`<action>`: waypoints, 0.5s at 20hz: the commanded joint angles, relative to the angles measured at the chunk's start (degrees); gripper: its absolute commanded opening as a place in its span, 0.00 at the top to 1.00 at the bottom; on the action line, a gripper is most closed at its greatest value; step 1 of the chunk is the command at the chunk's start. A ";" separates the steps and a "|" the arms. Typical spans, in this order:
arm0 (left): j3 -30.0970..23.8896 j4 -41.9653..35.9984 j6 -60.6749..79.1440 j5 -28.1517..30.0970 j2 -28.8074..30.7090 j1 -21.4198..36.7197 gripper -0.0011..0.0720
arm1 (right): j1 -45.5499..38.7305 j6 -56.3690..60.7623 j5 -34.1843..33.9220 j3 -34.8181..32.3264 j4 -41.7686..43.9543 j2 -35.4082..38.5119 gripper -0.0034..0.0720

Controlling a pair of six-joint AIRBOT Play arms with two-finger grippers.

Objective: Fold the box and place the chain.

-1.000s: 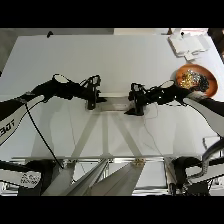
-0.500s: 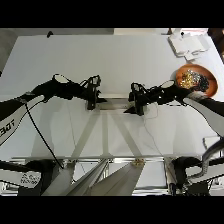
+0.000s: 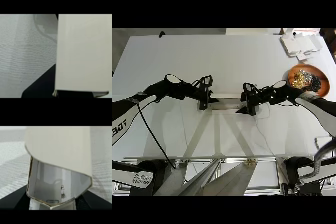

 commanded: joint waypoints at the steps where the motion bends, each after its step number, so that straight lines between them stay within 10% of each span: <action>1: 0.00 -0.02 -0.13 -0.57 -0.02 0.00 0.97 | 0.07 0.02 0.00 0.04 0.00 -0.04 0.33; 4: 0.00 -0.20 -0.13 -0.57 0.02 0.02 0.91 | 0.07 0.00 0.00 0.04 0.00 -0.04 0.33; 8: 0.00 -0.20 -0.11 -0.57 0.11 0.09 0.46 | 0.07 0.02 0.00 0.04 0.00 -0.04 0.33; 10: 0.00 -0.15 -0.24 -0.61 0.11 0.39 0.43 | 0.07 0.02 0.00 0.04 0.00 -0.04 0.33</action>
